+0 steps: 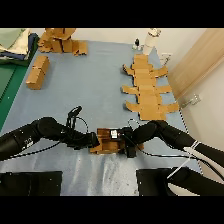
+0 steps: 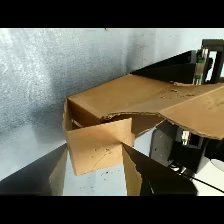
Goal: Fold the box.
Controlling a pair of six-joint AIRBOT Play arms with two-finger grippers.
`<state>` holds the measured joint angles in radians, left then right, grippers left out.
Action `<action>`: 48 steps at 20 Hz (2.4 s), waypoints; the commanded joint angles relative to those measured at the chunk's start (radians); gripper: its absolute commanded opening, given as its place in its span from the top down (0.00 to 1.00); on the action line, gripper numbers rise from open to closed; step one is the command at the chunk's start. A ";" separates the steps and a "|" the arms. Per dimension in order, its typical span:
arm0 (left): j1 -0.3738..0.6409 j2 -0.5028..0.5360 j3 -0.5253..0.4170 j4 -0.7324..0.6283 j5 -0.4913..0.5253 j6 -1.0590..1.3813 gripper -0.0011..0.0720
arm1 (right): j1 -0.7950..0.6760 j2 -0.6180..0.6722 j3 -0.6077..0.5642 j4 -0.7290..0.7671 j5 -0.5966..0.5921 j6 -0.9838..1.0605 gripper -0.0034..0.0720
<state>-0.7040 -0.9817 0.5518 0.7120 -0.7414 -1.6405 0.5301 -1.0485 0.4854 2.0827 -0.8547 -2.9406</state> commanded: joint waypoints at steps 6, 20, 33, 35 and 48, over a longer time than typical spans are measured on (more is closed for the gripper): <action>-0.189 -0.031 0.140 0.495 -0.005 -0.575 0.26 | -0.001 0.001 0.000 0.000 0.000 0.000 0.29; -0.339 -0.262 0.336 0.722 -0.166 -0.900 0.26 | -0.001 0.001 0.000 0.000 0.000 0.000 0.29; -0.431 -0.504 0.536 0.812 -0.315 -1.023 0.26 | -0.001 0.001 0.000 0.000 0.000 0.000 0.29; -0.431 -0.514 0.546 0.816 -0.314 -1.019 0.63 | -0.001 0.001 0.000 0.000 0.000 0.000 0.29; -0.431 -0.510 0.549 0.777 -0.346 -1.015 0.08 | -0.001 0.001 0.000 0.000 0.000 0.000 0.29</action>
<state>-1.1347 -1.4956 1.0973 1.4990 -1.0519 -2.6591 0.5282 -1.0470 0.4850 2.0823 -0.8551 -2.9425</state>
